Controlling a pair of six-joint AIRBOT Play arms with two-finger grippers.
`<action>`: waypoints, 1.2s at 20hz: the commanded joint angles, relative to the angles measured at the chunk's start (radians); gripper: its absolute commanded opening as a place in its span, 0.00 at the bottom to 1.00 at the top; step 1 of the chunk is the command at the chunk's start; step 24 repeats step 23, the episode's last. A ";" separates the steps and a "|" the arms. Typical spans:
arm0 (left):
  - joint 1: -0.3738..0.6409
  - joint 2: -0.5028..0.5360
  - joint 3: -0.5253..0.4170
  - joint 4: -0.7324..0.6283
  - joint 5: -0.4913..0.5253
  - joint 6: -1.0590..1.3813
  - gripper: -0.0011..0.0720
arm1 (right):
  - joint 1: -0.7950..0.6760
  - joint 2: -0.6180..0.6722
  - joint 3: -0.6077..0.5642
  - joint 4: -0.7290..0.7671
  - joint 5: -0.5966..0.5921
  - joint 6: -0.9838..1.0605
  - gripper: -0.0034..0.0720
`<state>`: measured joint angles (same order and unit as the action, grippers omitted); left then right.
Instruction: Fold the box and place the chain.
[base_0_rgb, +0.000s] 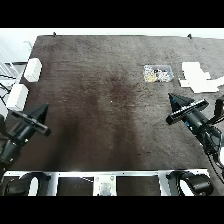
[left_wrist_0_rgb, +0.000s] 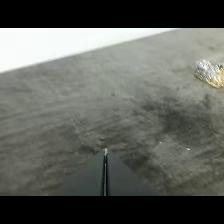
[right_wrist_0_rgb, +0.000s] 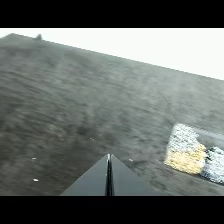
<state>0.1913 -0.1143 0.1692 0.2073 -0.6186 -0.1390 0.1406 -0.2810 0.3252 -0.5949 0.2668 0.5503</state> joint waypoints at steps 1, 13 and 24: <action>-0.003 0.061 -0.104 -0.002 -0.027 -0.018 0.03 | -0.001 0.001 -0.048 -0.018 -0.103 0.000 0.06; -0.003 0.061 -0.109 -0.003 -0.052 -0.055 0.04 | 0.001 0.001 -0.104 -0.018 -0.139 0.000 0.06; -0.003 0.061 -0.109 -0.003 -0.052 -0.055 0.04 | 0.001 0.001 -0.104 -0.018 -0.139 0.000 0.06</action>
